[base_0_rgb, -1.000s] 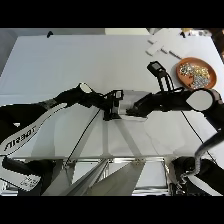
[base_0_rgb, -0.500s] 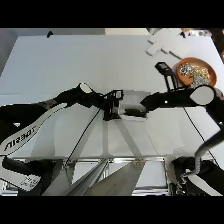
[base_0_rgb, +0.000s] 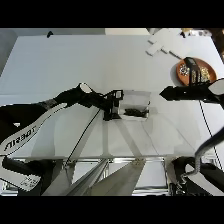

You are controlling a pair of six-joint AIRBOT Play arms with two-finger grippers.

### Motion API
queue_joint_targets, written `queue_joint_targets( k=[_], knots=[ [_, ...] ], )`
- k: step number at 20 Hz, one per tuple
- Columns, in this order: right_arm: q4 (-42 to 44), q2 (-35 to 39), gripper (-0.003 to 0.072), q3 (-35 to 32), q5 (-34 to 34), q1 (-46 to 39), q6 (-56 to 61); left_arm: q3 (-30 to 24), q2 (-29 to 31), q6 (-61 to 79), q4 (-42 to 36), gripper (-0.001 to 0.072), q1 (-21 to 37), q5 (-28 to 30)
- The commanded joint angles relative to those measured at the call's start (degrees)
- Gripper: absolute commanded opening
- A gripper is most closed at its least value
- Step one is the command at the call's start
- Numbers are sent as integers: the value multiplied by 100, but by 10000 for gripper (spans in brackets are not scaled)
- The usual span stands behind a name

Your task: Fold the box and place the chain.

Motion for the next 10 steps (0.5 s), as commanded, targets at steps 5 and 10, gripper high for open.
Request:
queue_joint_targets(
  k=[5, 10],
  knots=[
    [-1163, -1067, 216, 208, -588, 894, 4, 0, 4, 0, 2, 133, 4, 0],
    [-1561, -1287, 215, 308, -640, 1274, 48, 0, 4, 2, 2, 133, 4, 0]
  ],
)
